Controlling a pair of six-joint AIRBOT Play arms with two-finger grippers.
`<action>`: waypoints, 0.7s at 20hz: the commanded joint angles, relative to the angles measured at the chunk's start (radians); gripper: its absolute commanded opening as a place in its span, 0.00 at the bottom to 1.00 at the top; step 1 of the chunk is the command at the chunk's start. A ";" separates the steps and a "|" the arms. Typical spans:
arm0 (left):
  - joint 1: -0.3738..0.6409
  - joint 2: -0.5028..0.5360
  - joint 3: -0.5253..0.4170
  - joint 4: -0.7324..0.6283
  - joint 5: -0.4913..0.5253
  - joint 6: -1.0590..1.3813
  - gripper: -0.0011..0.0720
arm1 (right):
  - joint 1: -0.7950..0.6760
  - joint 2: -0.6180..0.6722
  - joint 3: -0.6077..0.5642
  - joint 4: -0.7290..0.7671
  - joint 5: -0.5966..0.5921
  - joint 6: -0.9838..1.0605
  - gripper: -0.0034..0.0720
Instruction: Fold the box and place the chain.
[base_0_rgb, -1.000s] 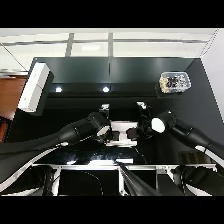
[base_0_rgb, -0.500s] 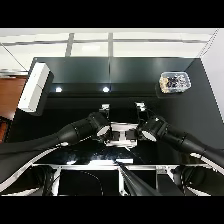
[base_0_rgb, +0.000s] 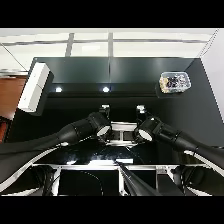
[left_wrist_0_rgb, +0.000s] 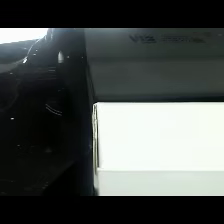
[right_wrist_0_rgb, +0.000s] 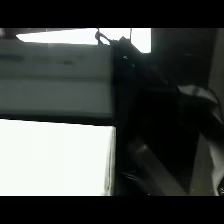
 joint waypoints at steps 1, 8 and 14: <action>0.001 0.000 0.000 0.002 0.002 0.002 0.05 | -0.005 -0.004 0.001 0.009 -0.012 -0.005 0.06; 0.001 0.000 0.000 0.002 0.002 0.002 0.05 | -0.008 -0.004 0.031 -0.017 -0.005 -0.009 0.34; 0.001 0.000 0.000 0.002 0.003 0.002 0.05 | -0.011 -0.005 0.052 -0.038 -0.005 -0.013 0.06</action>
